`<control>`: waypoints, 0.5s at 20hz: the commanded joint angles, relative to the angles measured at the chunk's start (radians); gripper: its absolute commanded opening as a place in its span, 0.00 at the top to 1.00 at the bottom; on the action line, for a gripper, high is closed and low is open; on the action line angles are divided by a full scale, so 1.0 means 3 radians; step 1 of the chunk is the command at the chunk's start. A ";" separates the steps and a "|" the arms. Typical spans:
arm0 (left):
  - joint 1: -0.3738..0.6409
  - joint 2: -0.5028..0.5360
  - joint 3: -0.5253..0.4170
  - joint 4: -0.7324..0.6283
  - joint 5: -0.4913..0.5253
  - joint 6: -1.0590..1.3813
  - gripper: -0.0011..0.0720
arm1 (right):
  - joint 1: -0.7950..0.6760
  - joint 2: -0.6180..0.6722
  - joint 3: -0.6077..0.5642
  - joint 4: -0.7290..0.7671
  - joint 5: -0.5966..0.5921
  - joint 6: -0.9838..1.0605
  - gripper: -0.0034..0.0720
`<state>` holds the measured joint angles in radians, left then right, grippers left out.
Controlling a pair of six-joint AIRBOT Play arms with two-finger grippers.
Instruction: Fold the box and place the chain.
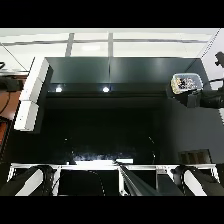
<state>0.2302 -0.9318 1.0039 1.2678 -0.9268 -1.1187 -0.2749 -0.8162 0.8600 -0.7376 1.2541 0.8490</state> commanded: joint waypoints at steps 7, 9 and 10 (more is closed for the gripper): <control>-0.1591 0.1008 -0.1479 -0.0036 0.1316 -0.0697 0.95 | 0.0421 0.0460 -0.1073 -0.0952 -0.2377 0.0251 0.94; -0.1568 0.1016 -0.1480 -0.0042 0.1106 -0.0739 0.94 | 0.0422 0.0460 -0.1074 -0.0950 -0.2158 0.0251 0.94; -0.1574 0.1010 -0.1480 -0.0042 0.1081 -0.0738 0.94 | 0.0422 0.0460 -0.1074 -0.0950 -0.2121 0.0251 0.94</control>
<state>-0.2131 -0.6506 0.6010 1.2556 -0.5930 -1.3037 -0.1551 -0.6834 0.5694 -0.9985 0.6521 0.9184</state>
